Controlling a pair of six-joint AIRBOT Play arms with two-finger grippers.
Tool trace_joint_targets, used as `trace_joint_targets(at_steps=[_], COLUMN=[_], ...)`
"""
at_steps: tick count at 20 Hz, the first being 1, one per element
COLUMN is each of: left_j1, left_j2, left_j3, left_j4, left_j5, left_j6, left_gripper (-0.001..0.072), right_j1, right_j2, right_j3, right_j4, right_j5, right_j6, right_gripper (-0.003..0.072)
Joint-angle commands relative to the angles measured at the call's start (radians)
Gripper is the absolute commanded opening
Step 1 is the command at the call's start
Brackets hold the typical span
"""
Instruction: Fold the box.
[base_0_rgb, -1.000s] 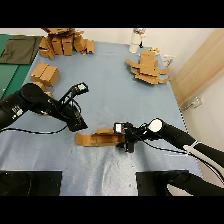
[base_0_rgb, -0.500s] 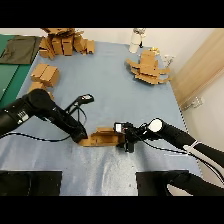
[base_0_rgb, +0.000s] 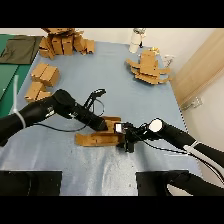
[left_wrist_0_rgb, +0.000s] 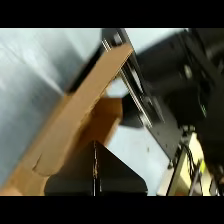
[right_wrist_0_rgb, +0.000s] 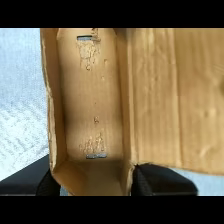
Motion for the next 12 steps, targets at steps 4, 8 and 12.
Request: trace_joint_targets(at_steps=[4,8,12], left_j1=[0.035,0.045,0.046], left_j2=[-0.15,-0.194,-0.215], left_j3=[0.095,0.096,0.096], left_j4=[-0.035,0.096,0.109], left_j5=[0.043,0.018,-0.006], left_j6=[-0.085,-0.237,-0.307], left_gripper=[0.0011,0.001,0.001], right_j1=[0.0,0.0,0.0], right_j2=[0.0,0.0,0.001], right_j3=[0.0,0.0,0.0], right_j4=[0.0,0.001,0.001], right_j5=[0.009,0.009,0.009], right_j6=[0.0,0.0,0.0], right_gripper=[0.0497,0.0497,0.0497])
